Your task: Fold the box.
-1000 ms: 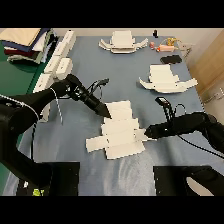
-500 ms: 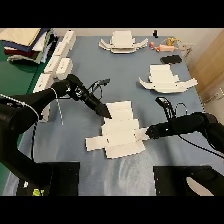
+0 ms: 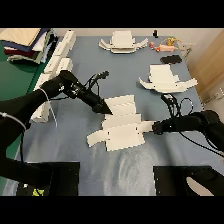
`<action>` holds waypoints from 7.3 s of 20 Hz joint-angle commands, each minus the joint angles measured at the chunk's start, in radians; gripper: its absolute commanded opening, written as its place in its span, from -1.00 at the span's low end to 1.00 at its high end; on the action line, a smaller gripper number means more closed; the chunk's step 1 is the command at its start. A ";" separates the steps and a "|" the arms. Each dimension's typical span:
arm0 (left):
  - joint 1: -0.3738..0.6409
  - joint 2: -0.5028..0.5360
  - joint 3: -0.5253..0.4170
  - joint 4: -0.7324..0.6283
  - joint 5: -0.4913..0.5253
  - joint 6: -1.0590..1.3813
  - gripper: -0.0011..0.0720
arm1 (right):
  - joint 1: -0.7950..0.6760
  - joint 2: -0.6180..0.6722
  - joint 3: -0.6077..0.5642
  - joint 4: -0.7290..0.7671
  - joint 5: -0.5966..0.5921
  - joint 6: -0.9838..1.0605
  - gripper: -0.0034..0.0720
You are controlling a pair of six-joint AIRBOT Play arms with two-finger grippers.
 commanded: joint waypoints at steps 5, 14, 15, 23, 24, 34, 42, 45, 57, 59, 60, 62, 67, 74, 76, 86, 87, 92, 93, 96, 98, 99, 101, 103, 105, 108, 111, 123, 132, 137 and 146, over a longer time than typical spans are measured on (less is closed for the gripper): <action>-0.130 0.310 -0.285 0.000 0.385 0.261 -0.95 | 0.000 0.001 0.102 0.046 -0.003 0.027 0.13; -0.256 0.362 -0.428 0.069 0.577 0.310 -0.94 | 0.000 0.002 0.107 0.046 0.006 0.090 0.13; -0.260 0.359 -0.435 0.075 0.590 0.310 -0.94 | 0.000 0.002 0.107 0.046 0.006 0.097 0.13; -0.259 0.351 -0.427 0.080 0.524 0.301 -0.93 | 0.000 0.002 0.107 0.046 0.006 0.097 0.13; -0.259 0.351 -0.422 0.083 0.517 0.301 -0.93 | 0.000 0.002 0.107 0.046 0.006 0.097 0.13; -0.258 0.343 -0.319 0.086 0.449 0.265 -0.93 | 0.000 0.002 0.107 0.046 0.003 0.097 0.13; -0.258 0.328 -0.343 0.079 0.489 0.265 -0.93 | 0.000 0.002 0.107 0.055 0.003 0.098 0.13; -0.258 0.328 -0.373 0.079 0.489 0.266 -0.93 | 0.000 0.002 0.107 0.056 0.002 0.098 0.13; -0.260 0.309 -0.382 0.090 0.476 0.268 -0.93 | 0.000 0.002 0.107 0.061 -0.019 0.098 0.13; -0.260 0.307 -0.382 0.090 0.457 0.268 -0.93 | 0.000 0.002 0.107 0.061 -0.033 0.098 0.12; -0.260 0.307 -0.381 0.090 0.439 0.268 -0.93 | 0.000 0.002 0.107 0.061 -0.040 0.098 -0.02; -0.260 0.307 -0.381 0.090 0.401 0.268 -0.93 | 0.000 0.002 0.107 0.061 -0.047 0.097 -0.20; -0.259 0.307 -0.381 0.090 0.393 0.268 -0.93 | 0.000 0.002 0.107 0.061 -0.047 0.097 -0.20; -0.259 0.307 -0.381 0.090 0.392 0.268 -0.93 | 0.000 0.002 0.116 0.135 -0.156 0.092 -0.70; -0.259 0.307 -0.381 0.090 0.392 0.268 -0.93 | 0.001 0.017 0.116 0.175 -0.203 0.027 -0.90; -0.260 0.307 -0.381 0.090 0.392 0.268 -0.93 | 0.455 0.276 0.015 0.152 -0.397 -0.380 -0.90; -0.260 0.307 -0.381 0.090 0.392 0.268 -0.93 | 0.542 0.276 -0.004 0.106 -0.364 -0.397 -0.90; -0.260 0.307 -0.381 0.090 0.391 0.268 -0.93 | 0.810 0.167 -0.043 -0.180 -0.055 -0.424 0.50; -0.260 0.307 -0.381 0.090 0.392 0.268 -0.93 | 0.818 0.131 -0.043 -0.217 -0.023 -0.424 0.50; -0.260 0.307 -0.381 0.090 0.392 0.268 -0.93 | 0.818 0.034 -0.043 -0.228 0.024 -0.423 0.50; -0.260 0.307 -0.381 0.090 0.392 0.268 -0.93 | 0.818 -0.015 -0.043 -0.229 0.048 -0.420 0.50; -0.260 0.307 -0.381 0.090 0.392 0.268 -0.93 | 0.818 -0.033 -0.043 -0.230 0.058 -0.408 0.49; -0.260 0.307 -0.381 0.090 0.392 0.268 -0.93 | 0.818 -0.051 -0.042 -0.264 0.077 -0.337 0.47; -0.260 0.307 -0.381 0.090 0.392 0.268 -0.93 | 0.818 -0.048 -0.031 -0.365 0.085 -0.206 0.48; -0.260 0.307 -0.381 0.090 0.392 0.268 -0.93 | 0.818 -0.036 0.002 -0.452 0.070 -0.047 0.48; -0.260 0.307 -0.381 0.090 0.392 0.268 -0.93 | 0.818 -0.016 0.060 -0.463 0.019 0.100 0.48; -0.260 0.307 -0.381 0.090 0.392 0.268 -0.93 | 0.817 -0.011 0.083 -0.462 -0.028 0.124 0.48; -0.260 0.307 -0.381 0.090 0.392 0.268 -0.93 | 0.807 -0.008 0.083 -0.468 -0.122 0.249 1.00; -0.260 0.307 -0.381 0.090 0.392 0.268 -0.93 | 0.519 -0.009 0.061 -0.129 -0.024 -0.399 1.00; -0.260 0.307 -0.381 0.090 0.392 0.268 -0.93 | 0.196 -0.063 0.040 0.300 -0.050 -1.090 1.00; -0.260 0.307 -0.381 0.090 0.392 0.268 -0.93 | 0.144 -0.186 0.042 0.358 -0.065 -1.170 0.99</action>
